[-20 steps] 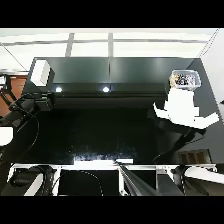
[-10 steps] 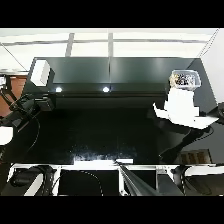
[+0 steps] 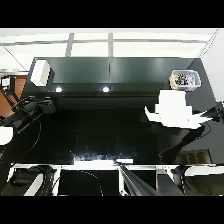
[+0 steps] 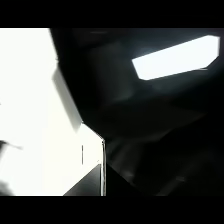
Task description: Fold the box and place the chain.
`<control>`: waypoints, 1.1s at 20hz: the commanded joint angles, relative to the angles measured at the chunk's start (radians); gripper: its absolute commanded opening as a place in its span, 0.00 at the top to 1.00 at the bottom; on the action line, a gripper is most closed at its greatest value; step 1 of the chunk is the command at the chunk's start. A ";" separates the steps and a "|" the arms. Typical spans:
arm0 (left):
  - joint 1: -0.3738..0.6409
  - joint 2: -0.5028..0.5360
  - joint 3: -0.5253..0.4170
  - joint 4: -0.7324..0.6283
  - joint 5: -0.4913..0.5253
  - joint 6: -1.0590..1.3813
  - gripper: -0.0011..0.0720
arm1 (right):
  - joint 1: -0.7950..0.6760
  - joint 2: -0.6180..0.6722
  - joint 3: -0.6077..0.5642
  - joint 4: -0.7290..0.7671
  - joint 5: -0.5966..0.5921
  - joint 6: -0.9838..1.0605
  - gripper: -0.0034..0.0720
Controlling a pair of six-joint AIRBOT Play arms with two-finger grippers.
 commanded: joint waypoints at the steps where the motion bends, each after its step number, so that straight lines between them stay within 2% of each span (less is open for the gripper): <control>1: 0.000 -0.001 0.001 -0.002 -0.006 0.000 0.01 | 0.026 0.073 -0.094 0.123 0.029 -0.015 0.95; 3: 0.000 -0.001 0.001 -0.012 0.003 0.000 0.01 | 0.084 0.150 -0.189 0.143 -0.003 -0.023 0.95; 4: 0.000 -0.001 0.001 -0.029 0.004 0.000 0.01 | 0.130 0.200 -0.245 0.154 -0.058 -0.023 0.95; 7: -0.001 -0.004 -0.007 -0.156 -0.008 -0.003 0.01 | 0.304 0.394 -0.448 0.275 -0.337 -0.012 0.95; 9: -0.016 -0.024 -0.006 -0.188 -0.066 0.006 0.01 | 0.442 0.526 -0.594 0.372 -0.504 -0.045 0.95; 11: -0.094 -0.051 -0.001 -0.199 -0.144 0.061 0.01 | 0.562 0.645 -0.722 0.493 -0.566 -0.143 0.95; 13: -0.204 -0.091 0.000 -0.199 -0.169 0.072 0.01 | 0.698 0.750 -0.842 0.599 -0.688 -0.268 0.95; 15: -0.262 -0.180 0.014 -0.256 -0.197 0.046 0.01 | 0.834 0.801 -0.922 0.653 -0.799 -0.392 0.95; 17: -0.262 -0.321 0.068 -0.396 -0.288 0.121 0.01 | 0.937 0.802 -0.945 0.644 -0.857 -0.408 0.95; 19: -0.243 -0.472 0.158 -0.510 -0.392 0.271 0.01 | 1.014 0.802 -0.946 0.646 -0.908 -0.408 0.95; 22: -0.208 -0.679 0.315 -0.531 -0.584 0.380 0.01 | 1.059 0.802 -0.946 0.646 -0.936 -0.408 0.95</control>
